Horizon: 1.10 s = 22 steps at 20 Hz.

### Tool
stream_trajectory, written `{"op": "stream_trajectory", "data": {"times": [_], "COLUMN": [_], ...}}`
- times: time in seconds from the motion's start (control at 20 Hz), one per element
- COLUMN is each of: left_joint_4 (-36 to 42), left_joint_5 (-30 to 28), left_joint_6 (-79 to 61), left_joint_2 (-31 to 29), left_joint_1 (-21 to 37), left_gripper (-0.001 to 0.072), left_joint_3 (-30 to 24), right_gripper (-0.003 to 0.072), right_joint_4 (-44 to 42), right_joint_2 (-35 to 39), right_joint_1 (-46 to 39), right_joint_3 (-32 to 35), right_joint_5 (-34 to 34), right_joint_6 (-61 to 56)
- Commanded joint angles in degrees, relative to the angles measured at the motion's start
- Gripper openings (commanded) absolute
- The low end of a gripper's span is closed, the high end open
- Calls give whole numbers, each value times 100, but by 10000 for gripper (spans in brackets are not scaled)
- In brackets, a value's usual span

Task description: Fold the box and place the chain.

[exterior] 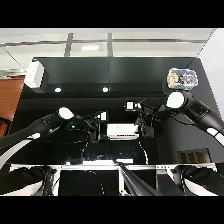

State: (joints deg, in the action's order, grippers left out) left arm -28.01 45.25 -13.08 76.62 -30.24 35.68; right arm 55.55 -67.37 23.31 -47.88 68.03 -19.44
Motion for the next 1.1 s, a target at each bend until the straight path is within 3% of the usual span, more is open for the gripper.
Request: {"op": "stream_trajectory", "data": {"times": [0.0, 1.05], "left_joint_4": [-2, -2], "left_joint_5": [0, 17], "left_joint_6": [2, 4], "left_joint_2": [-2, -2], "left_joint_1": [2, 2], "left_gripper": [334, 334], "left_joint_3": [-2, -2], "right_gripper": [385, 388], "right_joint_4": [22, 59], "right_joint_2": [-2, 107], "right_joint_1": [2, 2], "right_joint_3": [7, 173], "right_joint_5": [151, -302], "right_joint_6": [-7, -26]}}
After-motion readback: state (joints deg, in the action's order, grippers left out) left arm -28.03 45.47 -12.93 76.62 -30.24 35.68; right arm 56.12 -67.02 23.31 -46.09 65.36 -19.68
